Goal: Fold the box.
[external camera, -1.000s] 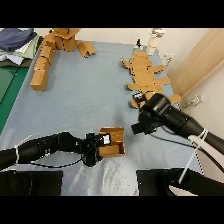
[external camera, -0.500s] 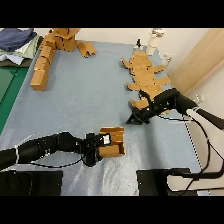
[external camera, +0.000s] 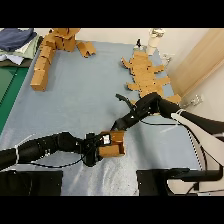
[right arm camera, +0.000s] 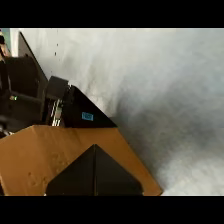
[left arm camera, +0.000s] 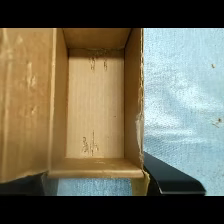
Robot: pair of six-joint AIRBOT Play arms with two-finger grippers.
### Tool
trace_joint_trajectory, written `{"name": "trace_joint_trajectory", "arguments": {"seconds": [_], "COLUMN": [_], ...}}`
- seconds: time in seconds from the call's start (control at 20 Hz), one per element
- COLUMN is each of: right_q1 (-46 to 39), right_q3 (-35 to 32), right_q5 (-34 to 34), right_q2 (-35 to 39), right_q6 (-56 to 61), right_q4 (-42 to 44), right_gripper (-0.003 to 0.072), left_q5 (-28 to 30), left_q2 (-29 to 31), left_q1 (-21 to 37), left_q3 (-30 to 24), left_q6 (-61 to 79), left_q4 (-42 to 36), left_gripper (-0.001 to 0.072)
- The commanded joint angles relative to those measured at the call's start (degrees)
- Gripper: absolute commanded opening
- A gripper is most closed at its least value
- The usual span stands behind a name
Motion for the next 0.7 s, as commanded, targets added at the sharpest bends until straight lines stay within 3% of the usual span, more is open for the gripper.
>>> {"name": "trace_joint_trajectory", "arguments": {"seconds": [0.0,0.35,0.65], "right_q1": [4.7,12.2,18.9], "right_q3": [-4.7,-16.6,-18.6], "right_q5": [7.0,18.1,24.9], "right_q2": [7.3,23.1,29.4], "right_q6": [-2.9,-2.7,-1.2], "right_q4": [-3.7,-9.6,-16.1], "right_gripper": [0.0000,0.0000,0.0001], "left_q5": [0.1,0.1,0.1], "left_q2": [0.0,0.0,0.0], "left_q1": [0.0,0.0,0.0], "left_q3": [0.0,0.0,0.0], "left_q6": [0.0,0.0,0.0], "left_q4": [0.0,0.0,0.0], "left_gripper": [0.0446,0.0445,0.0446]}}
